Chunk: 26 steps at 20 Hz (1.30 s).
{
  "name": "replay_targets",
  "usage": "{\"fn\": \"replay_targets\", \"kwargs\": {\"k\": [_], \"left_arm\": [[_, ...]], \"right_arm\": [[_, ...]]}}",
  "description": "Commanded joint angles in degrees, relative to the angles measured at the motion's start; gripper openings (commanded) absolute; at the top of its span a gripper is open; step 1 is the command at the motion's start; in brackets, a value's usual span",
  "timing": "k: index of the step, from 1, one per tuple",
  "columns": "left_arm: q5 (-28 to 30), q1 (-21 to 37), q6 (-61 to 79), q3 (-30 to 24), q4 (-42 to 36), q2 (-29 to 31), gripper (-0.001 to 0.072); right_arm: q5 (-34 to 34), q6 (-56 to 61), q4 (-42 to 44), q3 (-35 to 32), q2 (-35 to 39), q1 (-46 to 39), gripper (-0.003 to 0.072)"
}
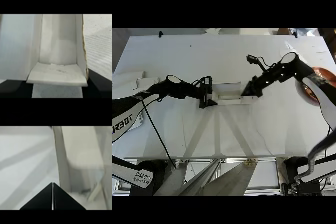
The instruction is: Fold the box and place the chain.
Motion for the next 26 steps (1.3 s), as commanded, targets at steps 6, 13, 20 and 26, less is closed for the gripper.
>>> {"fn": "replay_targets", "kwargs": {"k": [6,13,20,26], "left_arm": [[-0.02,0.00,0.02,0.04,0.00,0.02,0.0376],[-0.02,0.00,0.02,0.04,0.00,0.02,0.0376],[-0.02,0.00,0.02,0.04,0.00,0.02,0.0376],[-0.02,0.00,0.02,0.04,0.00,0.02,0.0376]], "right_arm": [[-32.11,5.92,13.38,0.00,-2.95,5.92,0.0013],[-24.98,13.53,0.81,0.02,-4.90,5.86,0.0014],[-19.12,11.50,3.15,0.02,1.22,3.48,0.0017],[-12.17,8.37,-4.04,0.00,7.04,0.13,0.0117]]}}
